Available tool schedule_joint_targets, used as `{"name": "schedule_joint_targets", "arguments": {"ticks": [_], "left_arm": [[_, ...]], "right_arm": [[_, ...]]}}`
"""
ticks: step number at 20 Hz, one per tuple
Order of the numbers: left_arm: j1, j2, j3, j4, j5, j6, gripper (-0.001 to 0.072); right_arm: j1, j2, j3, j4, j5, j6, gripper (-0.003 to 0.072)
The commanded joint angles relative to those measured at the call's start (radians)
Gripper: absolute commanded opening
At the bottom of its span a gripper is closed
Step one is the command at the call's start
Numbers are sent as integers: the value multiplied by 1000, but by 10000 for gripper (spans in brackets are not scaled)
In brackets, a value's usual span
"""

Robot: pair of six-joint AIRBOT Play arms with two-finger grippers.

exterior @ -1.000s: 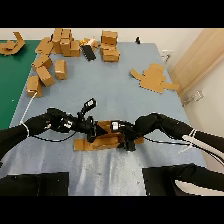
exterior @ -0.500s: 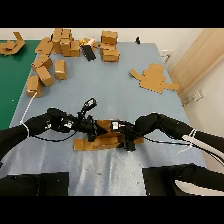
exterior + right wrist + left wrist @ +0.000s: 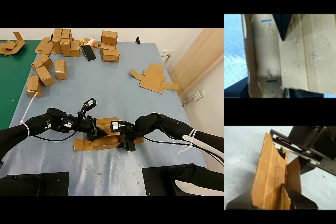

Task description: Fold the box.

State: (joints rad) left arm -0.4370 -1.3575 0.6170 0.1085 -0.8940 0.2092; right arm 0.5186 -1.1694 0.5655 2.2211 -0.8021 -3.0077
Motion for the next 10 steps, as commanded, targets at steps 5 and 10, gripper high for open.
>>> {"name": "schedule_joint_targets", "arguments": {"ticks": [5,10], "left_arm": [[92,55,5,59,-41,-131,449],[149,139,5,215,-56,-244,449]], "right_arm": [[1,1,0,0,-1,0,582],[1,1,0,-1,-1,0,582]]}}
